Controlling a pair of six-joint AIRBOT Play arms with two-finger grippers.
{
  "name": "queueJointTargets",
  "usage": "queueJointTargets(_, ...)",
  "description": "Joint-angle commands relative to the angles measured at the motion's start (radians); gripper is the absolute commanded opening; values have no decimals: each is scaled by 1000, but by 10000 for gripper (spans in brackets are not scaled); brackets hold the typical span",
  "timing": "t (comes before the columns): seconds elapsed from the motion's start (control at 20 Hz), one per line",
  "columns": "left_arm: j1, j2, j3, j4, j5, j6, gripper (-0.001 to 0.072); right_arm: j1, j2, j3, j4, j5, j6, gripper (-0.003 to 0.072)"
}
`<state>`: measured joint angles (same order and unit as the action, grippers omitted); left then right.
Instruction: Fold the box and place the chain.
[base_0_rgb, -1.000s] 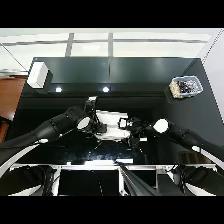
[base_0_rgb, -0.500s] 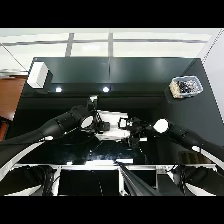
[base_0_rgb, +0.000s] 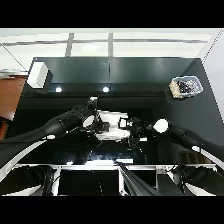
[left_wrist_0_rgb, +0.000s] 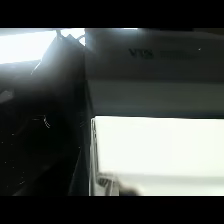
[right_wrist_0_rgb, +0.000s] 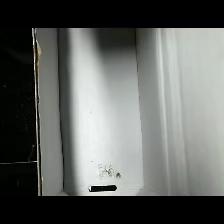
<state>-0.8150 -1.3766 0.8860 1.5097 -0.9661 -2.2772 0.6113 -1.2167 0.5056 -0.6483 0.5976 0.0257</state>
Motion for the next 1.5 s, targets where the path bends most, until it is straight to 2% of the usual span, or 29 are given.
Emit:
queueJointTargets(0.0,-11,-13,0,0,-10,1,275,0,0,1,0,0,0,547)
queueJointTargets(1.15,-18,-17,46,45,-63,-6,271,0,0,1,0,0,0,547)
queueJointTargets(1.25,-19,-22,46,40,-60,-5,105,0,0,1,0,0,0,547)
queueJointTargets(1.3,-20,-24,46,31,-55,-4,47,0,0,1,0,0,0,547)
queueJointTargets(1.45,-20,-27,46,22,-60,0,31,0,0,1,0,0,0,547)
